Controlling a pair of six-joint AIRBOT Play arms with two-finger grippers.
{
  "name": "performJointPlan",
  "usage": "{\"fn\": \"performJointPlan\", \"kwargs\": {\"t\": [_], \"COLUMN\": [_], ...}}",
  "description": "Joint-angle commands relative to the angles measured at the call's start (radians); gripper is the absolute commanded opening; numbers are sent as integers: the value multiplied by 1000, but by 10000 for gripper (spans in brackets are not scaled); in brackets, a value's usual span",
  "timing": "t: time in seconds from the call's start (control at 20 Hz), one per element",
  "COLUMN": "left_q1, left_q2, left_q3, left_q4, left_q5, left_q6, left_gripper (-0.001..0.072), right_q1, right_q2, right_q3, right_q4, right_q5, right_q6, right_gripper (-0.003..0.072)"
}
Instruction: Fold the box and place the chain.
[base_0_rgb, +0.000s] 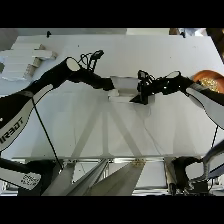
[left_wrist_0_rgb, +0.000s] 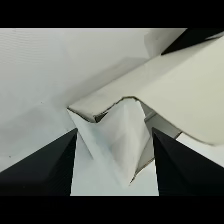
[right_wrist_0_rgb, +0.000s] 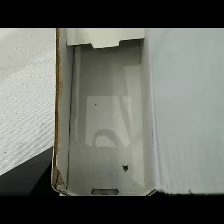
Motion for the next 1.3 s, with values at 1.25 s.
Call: {"fn": "performJointPlan", "kwargs": {"t": [1.25], "left_q1": [-146], "left_q2": [-110], "left_q3": [179], "left_q4": [435], "left_q5": [-179], "left_q6": [-531], "left_gripper": [385], "right_q1": [0], "right_q2": [1], "right_q3": [0], "right_q4": [0], "right_q5": [0], "right_q6": [0], "right_gripper": [419]}}
